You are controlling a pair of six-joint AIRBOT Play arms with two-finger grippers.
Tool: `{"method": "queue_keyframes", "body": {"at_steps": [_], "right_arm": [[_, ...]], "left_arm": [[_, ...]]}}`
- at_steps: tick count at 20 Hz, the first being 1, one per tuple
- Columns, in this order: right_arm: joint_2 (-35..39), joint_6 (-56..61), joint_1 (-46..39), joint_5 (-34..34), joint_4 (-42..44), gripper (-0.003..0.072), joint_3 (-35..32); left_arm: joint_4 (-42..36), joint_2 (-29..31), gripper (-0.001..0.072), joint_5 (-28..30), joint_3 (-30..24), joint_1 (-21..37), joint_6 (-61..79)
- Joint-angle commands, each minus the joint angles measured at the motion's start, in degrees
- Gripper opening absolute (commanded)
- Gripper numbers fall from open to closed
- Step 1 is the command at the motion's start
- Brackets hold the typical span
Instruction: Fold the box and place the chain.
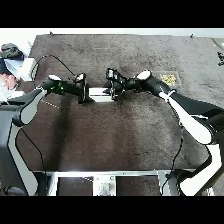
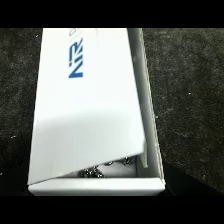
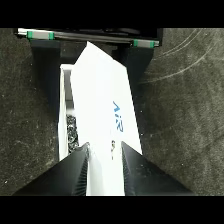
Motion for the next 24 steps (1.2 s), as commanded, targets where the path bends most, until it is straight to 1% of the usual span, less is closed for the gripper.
{"method": "queue_keyframes", "body": {"at_steps": [1,4,6,13,15,18,20,23,24], "right_arm": [[0.0,1.2,0.0,0.5,0.0,0.0224,-0.4],[-0.1,5.2,0.0,3.7,-3.2,0.0224,-0.5],[-0.1,7.6,0.0,4.0,-5.8,0.0224,-0.9],[-2.0,7.6,-0.1,4.5,-5.7,0.0226,-1.2],[-1.9,7.6,-0.6,5.4,-3.6,0.0226,-0.7],[-1.9,7.6,-2.6,12.2,2.8,0.0226,2.3],[-1.9,7.7,-3.7,14.5,6.3,0.0226,3.7],[-1.9,9.6,-4.5,14.4,8.5,0.0223,4.2],[-1.9,12.0,-4.6,14.4,8.1,0.0197,4.2]], "left_arm": [[0.0,0.0,0.0462,0.0,0.0,0.0,0.0],[0.0,0.0,0.0462,0.0,0.0,0.0,0.0],[0.0,0.0,0.0461,0.1,0.0,0.0,0.0],[0.0,0.0,0.0461,0.1,0.0,0.0,0.0],[0.0,0.0,0.0462,0.1,0.0,0.0,0.0],[0.0,0.0,0.0462,0.1,0.0,0.0,0.0],[0.0,0.0,0.0461,0.1,0.0,0.0,0.0],[0.0,0.0,0.0462,0.1,0.0,0.0,0.0],[0.0,0.0,0.0462,0.1,0.0,0.0,0.0]]}}
